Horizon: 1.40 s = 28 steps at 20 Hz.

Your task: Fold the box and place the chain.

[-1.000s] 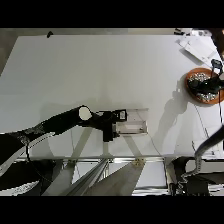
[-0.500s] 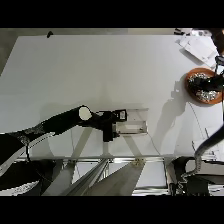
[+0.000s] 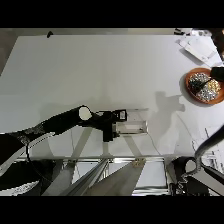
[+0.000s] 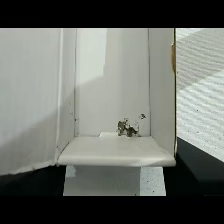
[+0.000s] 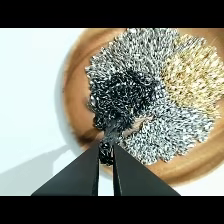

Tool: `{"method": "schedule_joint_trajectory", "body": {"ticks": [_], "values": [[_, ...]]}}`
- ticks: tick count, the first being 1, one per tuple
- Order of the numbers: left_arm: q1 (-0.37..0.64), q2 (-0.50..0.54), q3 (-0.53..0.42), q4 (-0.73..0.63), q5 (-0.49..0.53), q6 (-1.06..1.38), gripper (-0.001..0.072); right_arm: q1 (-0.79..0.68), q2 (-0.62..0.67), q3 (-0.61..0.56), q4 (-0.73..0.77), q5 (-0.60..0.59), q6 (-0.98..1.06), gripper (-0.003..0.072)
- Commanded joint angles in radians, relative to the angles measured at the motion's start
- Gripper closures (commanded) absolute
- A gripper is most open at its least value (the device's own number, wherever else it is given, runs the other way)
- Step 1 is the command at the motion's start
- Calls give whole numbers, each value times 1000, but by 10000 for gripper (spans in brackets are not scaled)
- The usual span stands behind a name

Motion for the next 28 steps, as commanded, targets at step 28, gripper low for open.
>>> {"method": "schedule_joint_trajectory", "body": {"ticks": [28], "values": [[0,0,0,1,0,0,433,445,740,-536,605,238,-58,671]]}}
